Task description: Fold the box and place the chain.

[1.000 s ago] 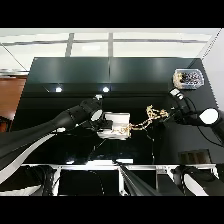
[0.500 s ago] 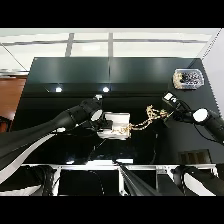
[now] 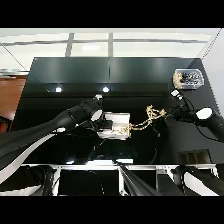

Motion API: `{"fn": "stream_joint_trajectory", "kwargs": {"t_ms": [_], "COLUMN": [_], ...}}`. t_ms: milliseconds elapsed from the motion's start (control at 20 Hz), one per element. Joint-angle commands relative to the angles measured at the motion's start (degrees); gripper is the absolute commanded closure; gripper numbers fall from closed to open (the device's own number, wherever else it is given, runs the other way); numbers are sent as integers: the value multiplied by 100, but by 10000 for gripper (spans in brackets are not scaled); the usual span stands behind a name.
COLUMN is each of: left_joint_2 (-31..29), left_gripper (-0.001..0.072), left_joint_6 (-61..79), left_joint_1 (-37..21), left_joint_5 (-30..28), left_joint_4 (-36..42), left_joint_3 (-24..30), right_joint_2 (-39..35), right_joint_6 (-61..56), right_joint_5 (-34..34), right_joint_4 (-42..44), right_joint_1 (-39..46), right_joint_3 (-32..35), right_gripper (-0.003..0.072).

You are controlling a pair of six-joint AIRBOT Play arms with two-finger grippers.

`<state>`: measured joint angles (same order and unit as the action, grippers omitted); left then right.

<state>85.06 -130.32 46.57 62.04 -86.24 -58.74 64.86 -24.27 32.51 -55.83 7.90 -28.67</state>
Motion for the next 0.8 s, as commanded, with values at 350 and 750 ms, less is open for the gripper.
{"fn": "stream_joint_trajectory", "kwargs": {"t_ms": [350,750], "left_joint_2": [-2,-2], "left_gripper": [678,678], "left_joint_6": [2,0], "left_joint_1": [-2,-2], "left_joint_5": [-4,-7], "left_joint_4": [0,22], "left_joint_3": [-2,-2], "right_joint_2": [-415,-1950], "right_joint_6": [-1176,-2262], "right_joint_5": [1565,4214], "right_joint_4": [232,791], "right_joint_1": [20,20], "right_joint_3": [-466,-2413], "right_gripper": [672,672]}}
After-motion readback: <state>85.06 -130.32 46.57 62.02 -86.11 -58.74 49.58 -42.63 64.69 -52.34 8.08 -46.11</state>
